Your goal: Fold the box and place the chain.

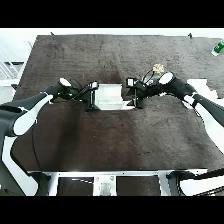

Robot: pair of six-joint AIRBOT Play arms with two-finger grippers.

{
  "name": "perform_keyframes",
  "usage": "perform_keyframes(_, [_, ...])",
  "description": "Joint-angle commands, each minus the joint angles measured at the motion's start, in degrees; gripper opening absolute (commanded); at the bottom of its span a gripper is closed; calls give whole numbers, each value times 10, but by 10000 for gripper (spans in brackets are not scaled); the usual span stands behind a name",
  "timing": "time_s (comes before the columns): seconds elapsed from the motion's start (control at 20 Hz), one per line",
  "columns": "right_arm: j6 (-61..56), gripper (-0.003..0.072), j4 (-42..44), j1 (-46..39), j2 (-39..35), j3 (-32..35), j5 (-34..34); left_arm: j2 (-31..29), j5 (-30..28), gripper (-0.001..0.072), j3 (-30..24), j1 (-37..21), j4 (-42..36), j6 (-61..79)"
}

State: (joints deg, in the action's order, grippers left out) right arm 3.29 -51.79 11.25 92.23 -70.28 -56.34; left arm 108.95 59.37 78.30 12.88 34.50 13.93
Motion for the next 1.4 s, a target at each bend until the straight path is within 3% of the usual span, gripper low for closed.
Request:
perform_keyframes(0.0, [19,556,-8,13,18,1,9,0,0,537,0,0,0,0])
perform_keyframes(0.1, [19,479,-7,17,25,1,21,0,0,537,0,0,0,0])
perform_keyframes(0.3, [19,470,-2,28,29,1,38,0,0,537,0,0,0,0])
perform_keyframes(0.5, [20,349,14,39,29,-1,59,0,0,537,0,0,0,0])
perform_keyframes(0.7, [31,290,33,48,37,-1,59,0,0,537,0,0,0,0])
perform_keyframes(1.05, [68,280,127,57,49,-1,64,0,0,537,0,0,0,0])
perform_keyframes(1.35, [68,282,126,58,62,-1,85,0,0,537,0,0,0,0])
